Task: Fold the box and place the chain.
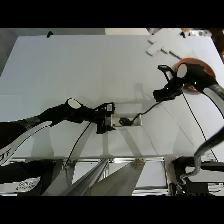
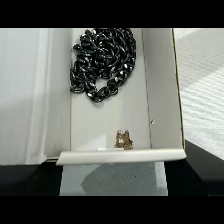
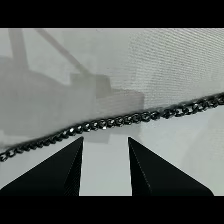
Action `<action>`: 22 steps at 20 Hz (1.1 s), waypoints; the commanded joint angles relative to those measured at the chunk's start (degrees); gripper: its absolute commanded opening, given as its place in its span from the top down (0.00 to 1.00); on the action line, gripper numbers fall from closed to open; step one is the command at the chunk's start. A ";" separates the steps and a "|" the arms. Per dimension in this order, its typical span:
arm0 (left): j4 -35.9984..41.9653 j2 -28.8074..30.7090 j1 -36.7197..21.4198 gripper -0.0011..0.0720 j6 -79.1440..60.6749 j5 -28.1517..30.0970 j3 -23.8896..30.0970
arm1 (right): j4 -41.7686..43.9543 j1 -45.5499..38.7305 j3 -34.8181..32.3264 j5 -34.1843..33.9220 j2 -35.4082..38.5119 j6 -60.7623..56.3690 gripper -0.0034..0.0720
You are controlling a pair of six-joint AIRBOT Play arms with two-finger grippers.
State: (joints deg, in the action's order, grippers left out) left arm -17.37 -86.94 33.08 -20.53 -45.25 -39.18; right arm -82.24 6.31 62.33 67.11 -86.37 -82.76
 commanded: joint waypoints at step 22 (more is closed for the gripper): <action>-0.02 0.04 -0.02 0.80 -0.02 0.02 0.00 | -0.50 0.07 -4.72 -5.27 -0.26 -3.48 0.94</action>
State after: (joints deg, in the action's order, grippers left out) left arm -17.37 -86.94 33.08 -20.53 -45.23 -39.18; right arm -82.74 6.31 57.87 61.69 -86.91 -87.94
